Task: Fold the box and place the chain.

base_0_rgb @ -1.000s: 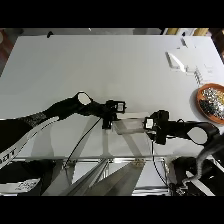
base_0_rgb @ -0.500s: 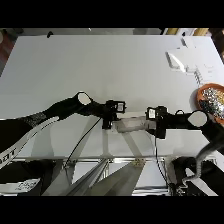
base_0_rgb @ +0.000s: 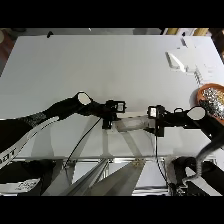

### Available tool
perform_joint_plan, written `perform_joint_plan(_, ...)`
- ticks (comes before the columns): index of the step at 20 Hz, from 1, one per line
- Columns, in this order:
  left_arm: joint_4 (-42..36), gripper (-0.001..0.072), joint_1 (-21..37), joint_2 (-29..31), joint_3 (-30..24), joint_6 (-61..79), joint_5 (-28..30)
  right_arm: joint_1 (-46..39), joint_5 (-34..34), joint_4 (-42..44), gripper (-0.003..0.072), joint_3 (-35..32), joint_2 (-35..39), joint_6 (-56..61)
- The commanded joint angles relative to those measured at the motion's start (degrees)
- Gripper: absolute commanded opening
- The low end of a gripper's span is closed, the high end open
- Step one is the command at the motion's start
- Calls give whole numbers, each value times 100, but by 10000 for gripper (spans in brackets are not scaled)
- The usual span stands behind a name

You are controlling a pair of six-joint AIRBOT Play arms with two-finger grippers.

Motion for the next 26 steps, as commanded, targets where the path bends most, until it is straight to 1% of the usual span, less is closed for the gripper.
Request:
perform_joint_plan(1, 2, 38, -4, 4, 4, 0, 0, -20, 85, 234, 681, 4, -236, -271)
perform_joint_plan(4, 2, 38, -4, 4, 4, 0, -2, -20, 330, 223, 681, 4, -328, -271)
perform_joint_plan(8, 2, 38, -4, 4, 4, 0, 0, -13, 369, 219, 680, -72, -337, -271)
perform_joint_plan(11, 2, 38, -4, 4, 4, 0, 0, -13, 291, 221, 678, -232, -337, -295)
perform_joint_plan(13, 2, 38, -4, 4, 4, 0, 0, -13, 284, 249, 649, -243, -337, -444)
perform_joint_plan(21, 2, 38, -4, 4, 4, 0, -2, -4, 111, 420, 648, -299, -354, -691)
perform_joint_plan(26, 2, 38, -4, 4, 4, -2, 0, 247, -39, 540, 642, -299, -616, -723)
